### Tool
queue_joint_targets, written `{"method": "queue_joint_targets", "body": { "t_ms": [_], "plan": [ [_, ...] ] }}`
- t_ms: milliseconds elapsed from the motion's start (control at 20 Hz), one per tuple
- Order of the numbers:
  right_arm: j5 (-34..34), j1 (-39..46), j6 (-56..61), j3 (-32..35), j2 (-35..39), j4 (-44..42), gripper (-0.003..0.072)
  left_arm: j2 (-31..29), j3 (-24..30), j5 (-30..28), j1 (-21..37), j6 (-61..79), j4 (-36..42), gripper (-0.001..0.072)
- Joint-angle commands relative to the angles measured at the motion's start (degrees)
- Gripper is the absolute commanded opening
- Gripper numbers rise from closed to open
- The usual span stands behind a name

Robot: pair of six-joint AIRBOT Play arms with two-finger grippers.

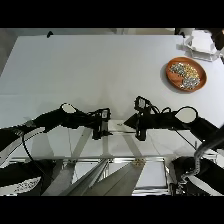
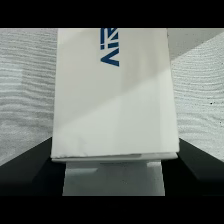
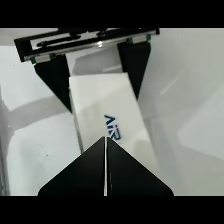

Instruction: Fold the box and place the chain.

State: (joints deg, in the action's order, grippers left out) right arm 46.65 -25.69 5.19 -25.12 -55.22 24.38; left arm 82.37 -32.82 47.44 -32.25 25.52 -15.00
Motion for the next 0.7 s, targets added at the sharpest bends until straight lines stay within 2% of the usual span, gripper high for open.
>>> {"method": "queue_joint_targets", "body": {
  "t_ms": [0,150,500,650],
  "plan": [
    [-2.1,0.0,-8.4,3.5,-3.4,-9.7,0.0008,0.0,0.0,-0.1,0.0,0.0,0.0,0.0132],
    [-0.9,0.0,-14.1,3.6,-5.5,-15.0,0.0008,0.0,0.0,0.0,0.0,0.0,0.0,0.0132],
    [-0.1,0.0,-16.0,4.3,-7.5,-13.6,0.0008,0.0,-0.1,-0.1,0.0,0.0,0.0,0.0132],
    [-0.7,0.0,-18.0,6.6,-7.7,-13.7,0.0007,0.0,0.0,0.0,0.0,0.0,0.0,0.0132]
  ]
}}
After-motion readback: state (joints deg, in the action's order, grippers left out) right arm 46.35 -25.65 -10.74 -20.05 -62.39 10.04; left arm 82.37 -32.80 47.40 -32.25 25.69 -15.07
